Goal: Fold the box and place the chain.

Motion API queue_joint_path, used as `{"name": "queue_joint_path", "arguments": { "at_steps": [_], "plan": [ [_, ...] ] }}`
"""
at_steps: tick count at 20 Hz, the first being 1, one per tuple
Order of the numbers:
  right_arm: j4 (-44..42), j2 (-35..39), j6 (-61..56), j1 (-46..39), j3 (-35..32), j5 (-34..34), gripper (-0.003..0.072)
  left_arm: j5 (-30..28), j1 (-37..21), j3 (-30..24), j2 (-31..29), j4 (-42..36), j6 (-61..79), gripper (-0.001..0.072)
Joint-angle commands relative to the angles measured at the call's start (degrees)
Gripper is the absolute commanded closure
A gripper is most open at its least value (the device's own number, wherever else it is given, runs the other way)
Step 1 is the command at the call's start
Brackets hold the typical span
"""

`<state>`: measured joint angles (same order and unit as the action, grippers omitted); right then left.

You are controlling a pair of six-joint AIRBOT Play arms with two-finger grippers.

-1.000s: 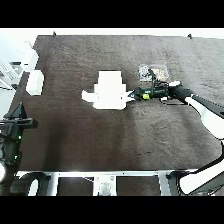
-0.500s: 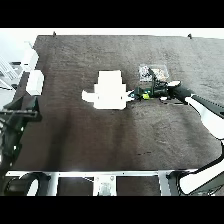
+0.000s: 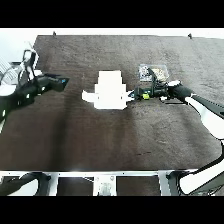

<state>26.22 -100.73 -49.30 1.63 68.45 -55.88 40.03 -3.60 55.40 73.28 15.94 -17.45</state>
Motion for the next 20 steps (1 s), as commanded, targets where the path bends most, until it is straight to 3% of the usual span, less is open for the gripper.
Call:
{"name": "queue_joint_path", "arguments": {
  "at_steps": [1, 4, 8, 11, 15, 20],
  "plan": [
    [1.05, 0.02, 0.11, 0.04, 0.07, -0.07, 0.0671, 22.62, -1.46, 20.79, 17.99, 10.80, -15.23, 0.0168],
    [1.51, 0.00, 0.28, 0.02, 0.04, -0.07, 0.0670, 28.50, -0.98, 36.02, 27.04, 22.91, -26.69, 0.0169],
    [1.49, 0.02, 0.46, 0.00, 0.07, 0.00, 0.0671, 35.01, 0.98, 49.11, 34.82, 30.53, -33.70, 0.0169],
    [1.49, 0.00, 0.44, 0.00, 0.15, -0.02, 0.0670, 34.91, 4.63, 53.77, 38.32, 35.93, -35.23, 0.0170],
    [1.49, 0.02, 0.46, 0.02, 0.20, -0.04, 0.0670, 30.86, 8.87, 56.06, 41.16, 37.16, -35.21, 0.0169],
    [1.49, 0.02, 0.46, 0.02, 0.17, -0.04, 0.0670, 30.93, 11.21, 58.53, 43.95, 37.00, -35.10, 0.0169]
  ]
}}
